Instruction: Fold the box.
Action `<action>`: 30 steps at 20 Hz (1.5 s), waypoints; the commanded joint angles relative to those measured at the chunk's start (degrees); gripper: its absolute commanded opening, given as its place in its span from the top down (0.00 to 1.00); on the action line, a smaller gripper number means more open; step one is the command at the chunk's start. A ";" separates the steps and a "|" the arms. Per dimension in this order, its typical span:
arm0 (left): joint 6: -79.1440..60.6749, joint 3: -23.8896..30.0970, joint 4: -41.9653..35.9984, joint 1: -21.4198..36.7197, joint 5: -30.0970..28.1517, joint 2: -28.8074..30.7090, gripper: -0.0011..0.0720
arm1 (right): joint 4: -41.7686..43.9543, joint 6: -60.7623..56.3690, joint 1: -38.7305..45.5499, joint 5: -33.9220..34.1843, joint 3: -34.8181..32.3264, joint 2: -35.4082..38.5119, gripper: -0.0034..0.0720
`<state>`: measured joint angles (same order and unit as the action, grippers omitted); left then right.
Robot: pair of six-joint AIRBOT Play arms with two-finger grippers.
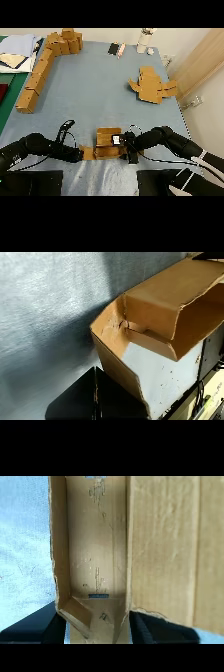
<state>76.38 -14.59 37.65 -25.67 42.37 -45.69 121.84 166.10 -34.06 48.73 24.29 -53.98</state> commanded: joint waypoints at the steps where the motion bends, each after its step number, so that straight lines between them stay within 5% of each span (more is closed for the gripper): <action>1: 2.80 0.22 -1.38 -3.32 -3.32 -0.02 0.97 | 0.04 0.00 0.00 -0.02 0.04 0.02 0.26; 6: 2.58 -3.63 -3.61 -5.77 -2.34 -0.02 0.96 | 0.04 0.00 0.00 -0.02 0.04 0.02 0.26; 7: 2.75 -4.39 -3.39 -5.64 -2.38 -0.04 0.89 | 0.04 0.00 0.00 -0.02 0.04 0.02 0.26; 8: 3.58 -5.05 -3.37 -5.49 -2.38 -0.04 0.62 | 0.04 0.00 0.00 -0.02 0.02 0.02 0.26; 12: 5.42 -7.15 -1.07 -5.29 -2.36 -0.04 0.67 | 0.04 0.00 0.00 -0.02 0.04 0.02 0.26; 19: 6.99 -9.22 -1.53 -5.49 -0.26 -0.11 0.60 | 0.04 0.00 0.00 -0.02 0.02 0.02 0.26; 20: 7.04 -9.22 -1.57 -5.66 1.01 -0.17 0.29 | 0.04 0.00 0.00 -0.02 0.04 0.02 0.26; 21: 6.99 -9.22 -1.53 -5.79 1.57 -0.48 0.24 | 0.04 0.00 0.00 -0.02 0.04 0.02 0.26; 30: 4.98 -9.22 -8.15 -5.79 -6.01 -3.52 0.28 | 0.04 0.00 0.00 -0.02 0.02 0.02 0.26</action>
